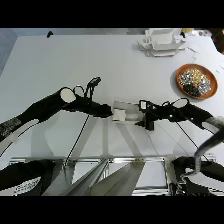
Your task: Fold the box and place the chain.
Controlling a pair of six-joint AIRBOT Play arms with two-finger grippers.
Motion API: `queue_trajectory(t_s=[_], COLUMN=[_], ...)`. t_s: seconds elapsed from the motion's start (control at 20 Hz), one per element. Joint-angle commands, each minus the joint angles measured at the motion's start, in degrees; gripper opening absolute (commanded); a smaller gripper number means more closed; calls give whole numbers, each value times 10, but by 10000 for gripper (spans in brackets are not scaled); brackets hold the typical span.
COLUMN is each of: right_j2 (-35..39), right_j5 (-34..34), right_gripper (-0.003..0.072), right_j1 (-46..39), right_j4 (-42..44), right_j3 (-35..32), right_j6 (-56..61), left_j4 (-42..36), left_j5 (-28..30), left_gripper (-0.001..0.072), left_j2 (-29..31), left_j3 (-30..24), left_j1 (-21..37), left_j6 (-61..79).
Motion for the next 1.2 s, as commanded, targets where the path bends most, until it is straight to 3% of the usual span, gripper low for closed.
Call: queue_trajectory(t_s=[0.0,0.7,0.75,0.85,1.15], right_j2=[0,0,0,0,0], right_j5=[0,0,0,0,0], right_gripper=[459,459,459,459,459], right_j1=[1,1,1,1,1], right_j4=[0,0,0,0,0], right_j3=[0,0,0,0,0], right_j6=[0,0,0,0,0], left_j4=[24,47,45,39,35], left_j5=[-3,-34,-34,-39,-18], left_gripper=[206,214,236,352,352], left_j2=[0,21,21,21,21], left_j3=[1,1,1,1,1], left_j1=[0,10,9,2,-24], left_j6=[-9,-50,-50,-49,-36])
